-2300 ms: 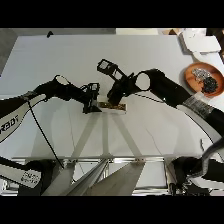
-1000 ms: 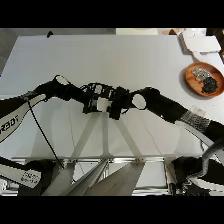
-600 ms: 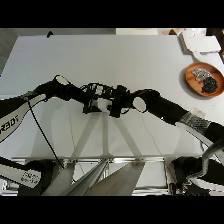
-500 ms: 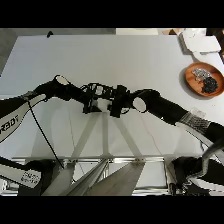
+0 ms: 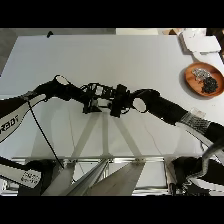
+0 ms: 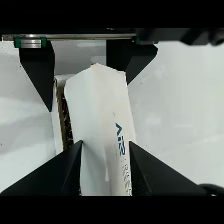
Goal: Fold the box and place the chain.
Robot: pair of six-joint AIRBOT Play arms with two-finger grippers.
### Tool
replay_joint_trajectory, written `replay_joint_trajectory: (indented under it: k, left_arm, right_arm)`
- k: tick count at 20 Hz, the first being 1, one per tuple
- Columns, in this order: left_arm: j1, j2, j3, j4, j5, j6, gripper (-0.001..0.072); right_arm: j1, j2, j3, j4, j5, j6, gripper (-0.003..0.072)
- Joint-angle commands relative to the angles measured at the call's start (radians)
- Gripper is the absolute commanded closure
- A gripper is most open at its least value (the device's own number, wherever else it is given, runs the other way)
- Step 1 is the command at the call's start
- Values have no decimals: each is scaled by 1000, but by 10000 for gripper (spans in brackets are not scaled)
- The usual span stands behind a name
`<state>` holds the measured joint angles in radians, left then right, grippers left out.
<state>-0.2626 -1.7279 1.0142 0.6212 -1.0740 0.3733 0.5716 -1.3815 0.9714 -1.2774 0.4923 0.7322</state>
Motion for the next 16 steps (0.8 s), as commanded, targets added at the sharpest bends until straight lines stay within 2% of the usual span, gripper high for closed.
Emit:
replay_joint_trajectory:
  k: [1,11,12,14,16]
  left_arm:
    - [0,0,0,0,0,0,484]
    - [0,0,0,0,0,0,484]
    - [0,0,0,0,0,0,484]
    - [0,0,0,0,0,0,484]
    - [0,0,0,0,0,0,484]
  right_arm:
    - [0,-1,-2,-2,2,2,415]
    - [0,-2,-59,-1,-11,3,412]
    - [0,-2,-59,-1,-12,3,384]
    - [0,0,-59,-1,-12,3,241]
    - [0,5,-59,-2,-13,3,231]
